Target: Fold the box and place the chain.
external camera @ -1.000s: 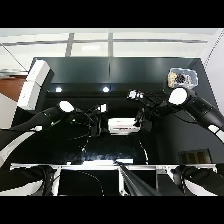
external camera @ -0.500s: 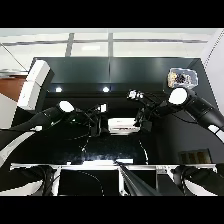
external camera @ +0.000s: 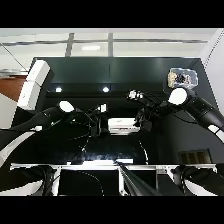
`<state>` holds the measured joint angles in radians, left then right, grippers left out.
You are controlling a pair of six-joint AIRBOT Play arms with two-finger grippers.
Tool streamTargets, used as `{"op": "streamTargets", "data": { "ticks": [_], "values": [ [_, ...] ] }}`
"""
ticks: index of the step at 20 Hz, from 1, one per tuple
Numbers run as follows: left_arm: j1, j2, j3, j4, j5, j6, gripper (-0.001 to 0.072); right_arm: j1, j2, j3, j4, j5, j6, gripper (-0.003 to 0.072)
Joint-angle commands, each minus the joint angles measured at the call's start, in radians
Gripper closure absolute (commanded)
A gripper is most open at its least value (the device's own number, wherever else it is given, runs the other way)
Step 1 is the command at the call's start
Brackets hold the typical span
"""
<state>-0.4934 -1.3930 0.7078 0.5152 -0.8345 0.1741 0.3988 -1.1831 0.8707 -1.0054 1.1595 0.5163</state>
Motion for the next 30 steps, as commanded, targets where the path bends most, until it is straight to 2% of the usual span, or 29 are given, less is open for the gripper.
{"op": "streamTargets", "data": {
  "ticks": [1, 13, 15, 30],
  "values": [
    [-0.001, -0.001, 0.000, 0.000, 0.000, 0.000, 0.0271, 0.001, 0.000, -0.001, -0.002, 0.015, 0.001, 0.0411],
    [-0.001, -0.001, 0.000, 0.000, 0.000, 0.000, 0.0272, 0.001, 0.000, -0.030, -0.001, 0.009, 0.001, 0.0409],
    [-0.001, -0.001, 0.000, 0.000, 0.000, 0.000, 0.0272, 0.001, 0.000, -0.030, -0.001, -0.007, 0.000, 0.0314],
    [-0.001, -0.001, 0.000, 0.000, 0.000, 0.000, 0.0271, 0.001, 0.006, -0.029, -0.015, 0.005, 0.009, 0.0315]
  ]
}}
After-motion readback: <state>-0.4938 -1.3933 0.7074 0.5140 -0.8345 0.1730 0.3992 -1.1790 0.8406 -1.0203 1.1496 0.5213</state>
